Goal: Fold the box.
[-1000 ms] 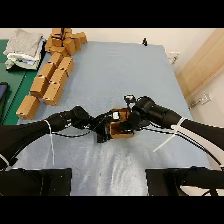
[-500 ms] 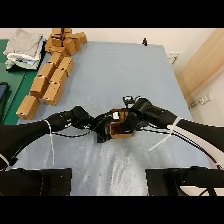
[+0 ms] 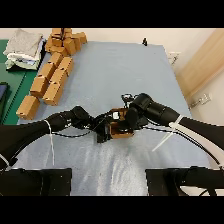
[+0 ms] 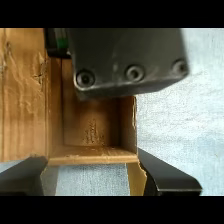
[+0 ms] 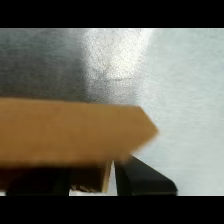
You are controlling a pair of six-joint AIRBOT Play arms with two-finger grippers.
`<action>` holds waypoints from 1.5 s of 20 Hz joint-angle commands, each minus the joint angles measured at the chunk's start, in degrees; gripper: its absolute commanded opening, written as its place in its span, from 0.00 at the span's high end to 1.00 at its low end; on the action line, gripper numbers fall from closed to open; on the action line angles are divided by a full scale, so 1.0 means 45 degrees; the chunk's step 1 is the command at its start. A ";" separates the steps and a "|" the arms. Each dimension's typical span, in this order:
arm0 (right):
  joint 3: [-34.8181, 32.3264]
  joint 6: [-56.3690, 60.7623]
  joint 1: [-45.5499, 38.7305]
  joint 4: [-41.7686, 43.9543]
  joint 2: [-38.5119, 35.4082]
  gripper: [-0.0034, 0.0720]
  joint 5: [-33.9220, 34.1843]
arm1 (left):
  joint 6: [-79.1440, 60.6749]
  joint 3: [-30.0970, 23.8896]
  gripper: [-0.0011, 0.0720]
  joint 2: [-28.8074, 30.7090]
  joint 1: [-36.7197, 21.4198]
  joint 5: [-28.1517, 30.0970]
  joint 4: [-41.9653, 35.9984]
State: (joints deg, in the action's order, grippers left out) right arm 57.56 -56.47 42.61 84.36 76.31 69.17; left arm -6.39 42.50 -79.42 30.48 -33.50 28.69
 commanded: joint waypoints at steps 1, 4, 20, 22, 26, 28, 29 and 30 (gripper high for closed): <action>0.0321 -0.0102 -0.0102 -0.0486 -0.0505 0.45 0.0651 | 0.0000 0.0010 0.41 0.0000 0.0005 0.0000 0.0005; 0.0340 -0.0102 -0.0277 -0.0680 -0.0986 0.45 0.0845 | 0.0000 0.0010 0.41 0.0000 0.0005 0.0000 0.0005; 0.1855 -1.1876 -0.8539 1.2522 0.2356 0.95 0.0282 | 0.0000 0.0015 0.41 0.0000 0.0005 -0.0005 0.0005; 0.2565 -1.2881 -0.8806 1.3576 0.3157 0.95 0.0811 | 0.0000 0.0015 0.41 0.0000 0.0005 0.0000 0.0005; 0.2953 -1.4430 -0.8315 1.4212 0.3774 0.95 0.2361 | 0.0000 0.0015 0.41 0.0000 0.0005 0.0000 0.0005; 0.2885 -1.4600 -0.7980 1.4110 0.3711 0.95 0.3045 | 0.0000 0.0010 0.41 0.0000 0.0005 -0.0005 0.0005; 0.2720 -1.4722 -0.7805 1.3988 0.3589 0.95 0.3075 | 0.0000 0.0010 0.41 0.0000 0.0005 -0.0005 0.0005; 0.2458 -1.4800 -0.7621 1.3818 0.3415 0.95 0.3007 | 0.0000 0.0010 0.41 0.0000 0.0005 0.0000 0.0005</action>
